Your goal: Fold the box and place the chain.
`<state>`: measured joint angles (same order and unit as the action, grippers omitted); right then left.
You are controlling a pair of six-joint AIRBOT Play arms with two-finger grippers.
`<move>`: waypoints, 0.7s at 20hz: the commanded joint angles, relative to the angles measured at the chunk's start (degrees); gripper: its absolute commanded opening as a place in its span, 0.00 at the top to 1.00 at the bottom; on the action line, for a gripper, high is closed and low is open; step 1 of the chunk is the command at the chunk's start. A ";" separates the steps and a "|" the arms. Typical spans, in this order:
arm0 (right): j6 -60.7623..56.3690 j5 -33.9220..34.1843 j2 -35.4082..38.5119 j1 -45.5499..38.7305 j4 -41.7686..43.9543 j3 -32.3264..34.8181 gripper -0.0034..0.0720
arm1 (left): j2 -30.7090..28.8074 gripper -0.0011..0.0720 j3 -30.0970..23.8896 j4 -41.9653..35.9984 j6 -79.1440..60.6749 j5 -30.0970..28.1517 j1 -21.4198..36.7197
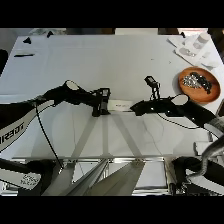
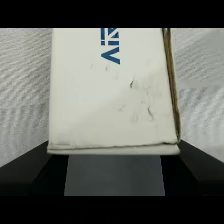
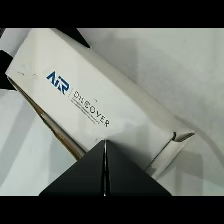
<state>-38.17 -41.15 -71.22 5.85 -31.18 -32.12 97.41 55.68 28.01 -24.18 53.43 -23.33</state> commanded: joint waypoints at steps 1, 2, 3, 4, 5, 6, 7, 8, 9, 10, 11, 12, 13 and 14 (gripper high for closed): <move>-1.01 1.75 2.73 0.26 -1.81 0.20 0.94 | -0.04 0.70 0.00 -0.09 0.20 -0.07 0.02; -0.98 2.19 4.94 0.26 -1.31 0.20 0.94 | -0.04 0.70 0.00 -0.09 0.20 -0.07 0.02; -0.98 2.67 7.72 0.22 -0.55 0.15 0.94 | -0.04 0.70 0.00 -0.09 0.20 -0.07 0.02; -0.98 3.37 10.56 0.22 0.26 0.07 0.94 | -0.04 0.70 0.00 -0.09 0.20 -0.04 0.02; -0.98 4.11 13.33 0.22 0.90 -0.20 0.94 | -0.04 0.70 0.00 -0.07 0.20 -0.04 0.02; -1.01 4.92 16.33 0.22 1.86 -0.59 0.94 | -0.04 0.70 0.00 -0.09 0.20 -0.07 0.02; -1.01 5.20 19.04 0.22 2.16 -1.14 0.94 | -0.04 0.70 0.00 -0.07 0.20 -0.07 0.02; -1.01 5.27 21.88 0.22 2.05 -1.66 0.94 | -0.04 0.70 0.00 -0.09 0.20 -0.07 0.02; -1.01 5.49 25.00 0.22 1.84 -1.99 0.94 | -0.04 0.70 0.00 -0.09 0.20 -0.07 0.02; -1.01 5.95 28.15 0.22 0.96 -1.99 0.94 | -0.04 0.70 0.00 -0.09 0.20 -0.04 0.02; -1.07 6.29 30.77 0.22 -0.92 -1.99 0.94 | -0.04 0.70 0.00 -0.09 0.20 -0.07 0.02; -2.71 6.67 33.38 0.22 -4.37 -1.99 0.94 | -0.04 0.70 0.00 -0.09 0.20 -0.07 0.02; -6.71 7.23 35.45 0.22 -9.40 -1.99 0.94 | -0.04 0.70 0.00 -0.09 0.20 -0.07 0.02; -12.55 7.61 37.38 0.22 -16.65 -1.99 0.94 | -0.04 0.70 0.00 -0.09 0.20 -0.04 0.02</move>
<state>-42.22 -35.22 -40.32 6.04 -35.92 -33.89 97.41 55.68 27.90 -23.92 53.36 -23.31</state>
